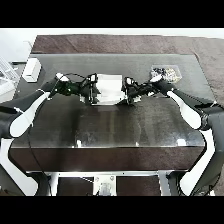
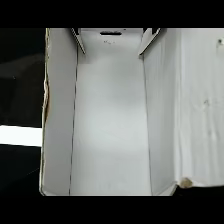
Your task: Fold the box and place the chain.
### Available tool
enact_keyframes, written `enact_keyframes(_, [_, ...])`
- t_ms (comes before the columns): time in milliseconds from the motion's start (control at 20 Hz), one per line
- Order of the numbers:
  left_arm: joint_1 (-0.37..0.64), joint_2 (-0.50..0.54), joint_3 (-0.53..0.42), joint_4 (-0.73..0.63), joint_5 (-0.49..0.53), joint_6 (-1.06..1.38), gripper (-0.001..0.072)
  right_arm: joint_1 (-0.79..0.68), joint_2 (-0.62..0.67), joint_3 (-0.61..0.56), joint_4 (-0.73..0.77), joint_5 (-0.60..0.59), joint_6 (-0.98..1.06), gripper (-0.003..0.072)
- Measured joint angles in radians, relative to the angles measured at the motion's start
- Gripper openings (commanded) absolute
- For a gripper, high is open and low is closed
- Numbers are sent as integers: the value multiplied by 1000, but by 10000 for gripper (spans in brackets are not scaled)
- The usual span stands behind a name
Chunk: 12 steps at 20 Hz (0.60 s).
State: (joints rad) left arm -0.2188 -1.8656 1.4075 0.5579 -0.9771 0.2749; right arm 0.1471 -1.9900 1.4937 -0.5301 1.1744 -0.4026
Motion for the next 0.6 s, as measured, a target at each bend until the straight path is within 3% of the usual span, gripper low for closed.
enact_keyframes(100, [2, 0, 0, 3, 15, 20, 407, 0, 0, 0, -1, 4, 0, 587])
enact_keyframes(150, [2, 0, 0, 3, 19, 27, 370, 0, 0, 0, -1, 4, 0, 587])
enact_keyframes(200, [2, 0, 0, 3, 23, 36, 227, 0, 0, 0, -2, 5, 0, 587])
enact_keyframes(250, [2, 1, 0, 3, 31, 45, 217, 0, 0, 0, -3, 7, -1, 587])
enact_keyframes(300, [2, 1, 1, 3, 35, 52, 146, 0, 0, 0, -3, 7, -1, 586])
enact_keyframes(400, [4, 2, 1, 2, 42, 66, 127, 0, 0, 0, -4, 8, -2, 587])
enact_keyframes(450, [8, 2, 0, 1, 42, 73, 56, 0, 0, 0, -4, 8, -2, 587])
enact_keyframes(600, [37, 5, 1, -29, 31, 105, 20, 0, 0, 0, -3, 8, -2, 587])
